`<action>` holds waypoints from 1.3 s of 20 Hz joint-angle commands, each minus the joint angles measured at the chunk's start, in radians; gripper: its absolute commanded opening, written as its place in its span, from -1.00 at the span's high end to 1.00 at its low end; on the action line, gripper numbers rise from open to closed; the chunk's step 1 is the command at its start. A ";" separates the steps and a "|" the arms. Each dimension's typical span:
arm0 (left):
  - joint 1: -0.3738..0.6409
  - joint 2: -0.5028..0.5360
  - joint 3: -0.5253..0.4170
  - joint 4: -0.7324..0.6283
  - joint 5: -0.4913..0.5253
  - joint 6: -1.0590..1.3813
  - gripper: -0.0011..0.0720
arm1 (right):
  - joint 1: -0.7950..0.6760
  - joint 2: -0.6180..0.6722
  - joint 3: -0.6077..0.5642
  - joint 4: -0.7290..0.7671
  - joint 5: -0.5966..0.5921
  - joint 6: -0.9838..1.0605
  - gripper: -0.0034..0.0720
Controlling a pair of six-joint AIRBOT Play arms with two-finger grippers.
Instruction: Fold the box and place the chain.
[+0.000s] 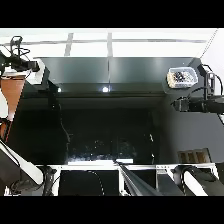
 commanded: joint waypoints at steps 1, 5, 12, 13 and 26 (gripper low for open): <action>-0.009 0.041 0.046 0.027 -0.009 -0.080 -0.98 | 0.000 0.000 0.000 0.005 -0.012 0.000 0.86; -0.052 0.224 0.045 -0.011 -0.029 -0.082 -0.95 | 0.000 0.001 0.000 0.005 -0.018 -0.013 0.86; -0.194 0.511 -0.177 -0.494 -0.493 -0.117 0.89 | 0.100 -0.002 -0.040 0.018 -0.183 -0.124 0.86; -0.252 0.558 -0.259 -0.480 -0.519 -0.112 0.90 | 0.131 -0.002 -0.068 0.031 -0.240 -0.123 0.86; -0.529 1.315 -1.575 -0.259 0.259 -0.187 0.89 | 0.246 -0.127 -0.200 0.039 -0.478 -0.019 0.86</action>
